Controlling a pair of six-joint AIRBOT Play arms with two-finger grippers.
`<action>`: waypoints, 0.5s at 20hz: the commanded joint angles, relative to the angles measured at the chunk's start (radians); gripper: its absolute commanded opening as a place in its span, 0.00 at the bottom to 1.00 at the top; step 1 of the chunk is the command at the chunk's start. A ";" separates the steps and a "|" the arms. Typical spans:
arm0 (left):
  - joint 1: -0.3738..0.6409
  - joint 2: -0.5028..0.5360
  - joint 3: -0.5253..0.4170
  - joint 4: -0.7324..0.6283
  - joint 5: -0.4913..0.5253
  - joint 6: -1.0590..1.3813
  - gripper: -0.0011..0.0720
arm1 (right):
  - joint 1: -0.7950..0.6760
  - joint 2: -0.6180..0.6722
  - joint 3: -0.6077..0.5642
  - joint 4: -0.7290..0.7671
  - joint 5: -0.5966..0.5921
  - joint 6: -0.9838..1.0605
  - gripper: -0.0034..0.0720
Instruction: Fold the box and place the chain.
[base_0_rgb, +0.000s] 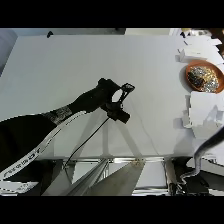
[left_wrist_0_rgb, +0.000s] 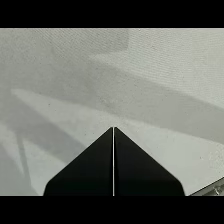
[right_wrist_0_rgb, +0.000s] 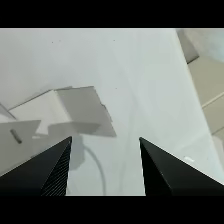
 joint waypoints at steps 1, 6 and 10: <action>0.000 0.001 0.000 0.000 0.000 0.000 0.03 | -0.028 -0.137 0.098 -0.015 0.025 -0.098 0.69; 0.000 0.001 0.000 0.000 0.000 0.000 0.03 | -0.028 -0.246 0.114 0.026 0.131 -0.196 0.73; 0.000 0.001 0.000 0.000 0.000 0.000 0.03 | -0.028 -0.286 0.114 0.043 0.175 -0.210 0.64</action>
